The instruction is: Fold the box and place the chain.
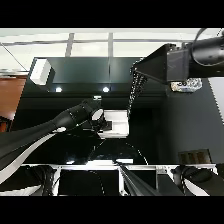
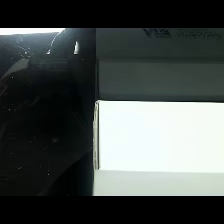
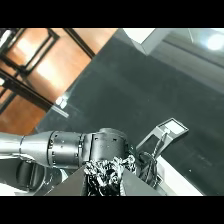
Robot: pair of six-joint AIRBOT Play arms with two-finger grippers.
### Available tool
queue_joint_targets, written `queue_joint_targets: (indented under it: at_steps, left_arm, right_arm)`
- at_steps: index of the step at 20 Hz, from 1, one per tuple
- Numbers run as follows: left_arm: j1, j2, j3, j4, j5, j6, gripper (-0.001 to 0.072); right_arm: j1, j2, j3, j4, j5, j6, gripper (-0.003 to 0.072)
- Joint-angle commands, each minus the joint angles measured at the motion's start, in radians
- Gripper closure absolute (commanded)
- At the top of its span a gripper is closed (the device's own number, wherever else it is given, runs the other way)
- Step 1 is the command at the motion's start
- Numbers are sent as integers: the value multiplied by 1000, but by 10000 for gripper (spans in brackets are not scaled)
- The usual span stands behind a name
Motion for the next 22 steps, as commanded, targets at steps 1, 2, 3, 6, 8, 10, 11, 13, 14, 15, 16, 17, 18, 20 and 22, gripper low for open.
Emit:
queue_joint_targets:
  at_steps: [1, 2, 3, 6, 8, 10, 11, 13, 14, 15, 16, 17, 18, 20, 22]
  left_arm:
    - [0, 0, 1, 0, 0, 0, 681]
    - [0, 0, 1, 0, 0, 0, 681]
    - [0, 0, 1, 0, 0, 0, 681]
    - [0, 0, 1, 0, 0, 0, 681]
    - [0, 0, 1, 0, 0, 0, 681]
    - [0, 0, 1, 0, -1, 0, 681]
    - [0, 0, 1, 0, -1, 0, 681]
    - [0, 0, 1, 0, -1, 0, 681]
    - [0, 0, 1, 0, -1, 0, 681]
    - [0, 0, 1, 0, -1, 0, 681]
    - [0, 0, 1, 0, -1, 0, 681]
    - [0, 0, 1, 0, -1, 0, 681]
    - [0, 0, 1, 0, -1, 0, 681]
    - [0, 0, 1, 0, -2, 0, 681]
    - [0, 0, 1, 0, -3, 0, 681]
  right_arm:
    - [13, -35, -14, -1, 13, 2, 670]
    - [19, -43, -31, -1, 13, 2, 670]
    - [27, -50, -49, 0, 9, 2, 670]
    - [47, -61, -84, 4, -11, 2, 670]
    - [49, -63, -84, 20, -17, -1, 670]
    - [49, -63, -84, 24, -11, -2, 670]
    - [49, -63, -84, 24, -9, -2, 670]
    - [49, -63, -84, 26, 7, -3, 669]
    - [49, -63, -89, 18, 34, -9, 670]
    - [49, -63, -106, 19, 57, -10, 670]
    - [51, -63, -134, 18, 69, -10, 670]
    - [51, -63, -172, 18, 65, -10, 670]
    - [51, -63, -213, 19, 50, -11, 669]
    - [51, -63, -308, 19, -3, -18, 670]
    - [55, -64, -408, 20, -81, -26, 669]
